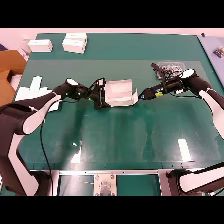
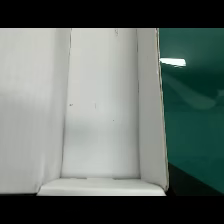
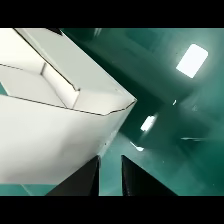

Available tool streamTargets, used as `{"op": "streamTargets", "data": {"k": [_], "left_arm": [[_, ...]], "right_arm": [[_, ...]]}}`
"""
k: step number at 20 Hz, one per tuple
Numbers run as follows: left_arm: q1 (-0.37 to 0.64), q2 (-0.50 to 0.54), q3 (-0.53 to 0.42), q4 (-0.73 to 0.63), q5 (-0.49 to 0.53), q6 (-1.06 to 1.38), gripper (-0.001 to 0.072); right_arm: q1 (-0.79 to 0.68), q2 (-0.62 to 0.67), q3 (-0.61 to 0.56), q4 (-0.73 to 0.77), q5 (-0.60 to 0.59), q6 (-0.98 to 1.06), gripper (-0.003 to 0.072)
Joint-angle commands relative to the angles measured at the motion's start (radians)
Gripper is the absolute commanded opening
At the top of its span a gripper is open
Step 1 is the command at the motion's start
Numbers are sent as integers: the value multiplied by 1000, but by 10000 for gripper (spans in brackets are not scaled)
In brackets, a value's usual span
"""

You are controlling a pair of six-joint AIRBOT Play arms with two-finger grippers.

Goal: Fold the box and place the chain.

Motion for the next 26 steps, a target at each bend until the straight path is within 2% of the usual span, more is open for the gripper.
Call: {"op": "streamTargets", "data": {"k": [1,6,8,9,17,20,26], "left_arm": [[0,0,1,0,0,1,525],[0,0,1,0,0,1,525],[0,0,1,0,0,1,526],[0,0,1,0,0,1,526],[0,0,1,0,0,1,525],[0,0,1,-3,-2,1,525],[0,0,1,-3,-17,1,525]], "right_arm": [[-2,0,6,42,19,-2,176],[3,0,32,63,32,-2,179],[14,0,32,63,31,-2,252],[23,0,32,62,30,-2,262],[63,0,32,63,30,-1,275],[74,0,32,61,19,-1,324],[78,0,32,23,-36,10,324]]}}
